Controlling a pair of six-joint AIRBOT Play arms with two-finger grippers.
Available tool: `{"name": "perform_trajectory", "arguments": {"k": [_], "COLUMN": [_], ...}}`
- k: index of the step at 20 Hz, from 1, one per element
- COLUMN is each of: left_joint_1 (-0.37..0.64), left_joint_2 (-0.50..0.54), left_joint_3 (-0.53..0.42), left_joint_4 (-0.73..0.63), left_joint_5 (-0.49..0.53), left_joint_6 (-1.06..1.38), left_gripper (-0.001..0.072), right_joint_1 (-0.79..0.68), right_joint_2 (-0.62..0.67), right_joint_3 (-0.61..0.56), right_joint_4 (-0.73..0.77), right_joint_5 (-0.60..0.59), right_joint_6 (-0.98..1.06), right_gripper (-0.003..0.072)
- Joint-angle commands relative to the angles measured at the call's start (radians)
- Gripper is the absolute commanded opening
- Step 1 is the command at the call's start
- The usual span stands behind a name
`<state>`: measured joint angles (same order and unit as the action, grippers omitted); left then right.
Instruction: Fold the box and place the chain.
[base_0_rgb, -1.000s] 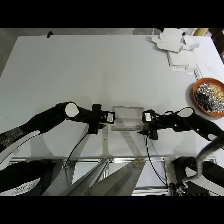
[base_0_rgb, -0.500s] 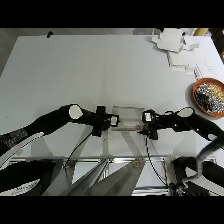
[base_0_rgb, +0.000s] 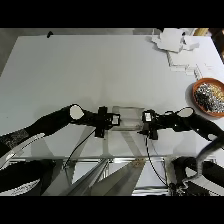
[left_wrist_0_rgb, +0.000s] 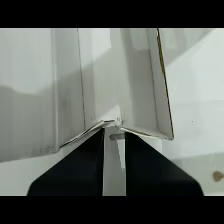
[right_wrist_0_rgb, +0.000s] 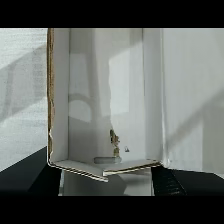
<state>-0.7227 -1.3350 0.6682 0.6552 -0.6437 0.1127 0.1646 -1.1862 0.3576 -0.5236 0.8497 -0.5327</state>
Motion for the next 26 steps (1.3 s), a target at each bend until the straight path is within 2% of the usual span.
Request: {"name": "perform_trajectory", "arguments": {"k": [1, 4, 5, 6, 8, 9, 13, 15, 17, 21, 24, 26], "left_joint_1": [-0.016, -0.037, -0.044, -0.048, -0.048, -0.048, -0.045, -0.035, -0.013, 0.053, 0.118, 0.182], "left_joint_2": [-0.016, -0.043, -0.047, -0.048, -0.047, -0.047, -0.027, 0.018, 0.088, 0.249, 0.329, 0.332], "left_joint_3": [0.000, 0.000, 0.000, 0.000, 0.000, 0.000, 0.000, 0.000, 0.000, 0.000, 0.000, -0.002], "left_joint_4": [-0.044, -0.075, -0.081, -0.084, -0.087, -0.087, -0.079, -0.043, 0.021, 0.188, 0.349, 0.436], "left_joint_5": [0.004, 0.028, 0.042, 0.053, 0.077, 0.079, 0.048, 0.037, 0.030, -0.038, -0.174, -0.273], "left_joint_6": [0.000, 0.000, 0.000, 0.000, -0.001, -0.005, -0.022, -0.132, -0.284, -0.705, -1.060, -1.294], "left_gripper": [0.0130, 0.0138, 0.0165, 0.0227, 0.0417, 0.0437, 0.0428, 0.0242, 0.0209, 0.0208, 0.0204, 0.0203], "right_joint_1": [0.000, 0.000, 0.000, 0.000, 0.000, 0.000, 0.000, 0.000, 0.000, 0.000, 0.000, 0.000], "right_joint_2": [0.001, 0.001, 0.001, 0.001, 0.001, 0.001, 0.001, 0.001, 0.001, 0.001, 0.001, 0.001], "right_joint_3": [0.001, 0.001, 0.001, 0.001, 0.001, 0.001, 0.001, 0.001, 0.001, 0.001, 0.001, 0.001], "right_joint_4": [0.000, 0.000, 0.000, 0.000, 0.000, 0.000, 0.000, 0.000, 0.000, 0.000, 0.000, 0.000], "right_joint_5": [0.000, 0.000, 0.000, 0.000, 0.000, 0.000, 0.000, 0.000, 0.000, 0.000, 0.000, 0.000], "right_joint_6": [0.000, 0.000, 0.000, 0.000, 0.000, 0.000, 0.000, 0.000, 0.000, 0.000, 0.000, 0.000], "right_gripper": [0.0398, 0.0399, 0.0398, 0.0398, 0.0398, 0.0398, 0.0398, 0.0398, 0.0398, 0.0398, 0.0398, 0.0398]}}
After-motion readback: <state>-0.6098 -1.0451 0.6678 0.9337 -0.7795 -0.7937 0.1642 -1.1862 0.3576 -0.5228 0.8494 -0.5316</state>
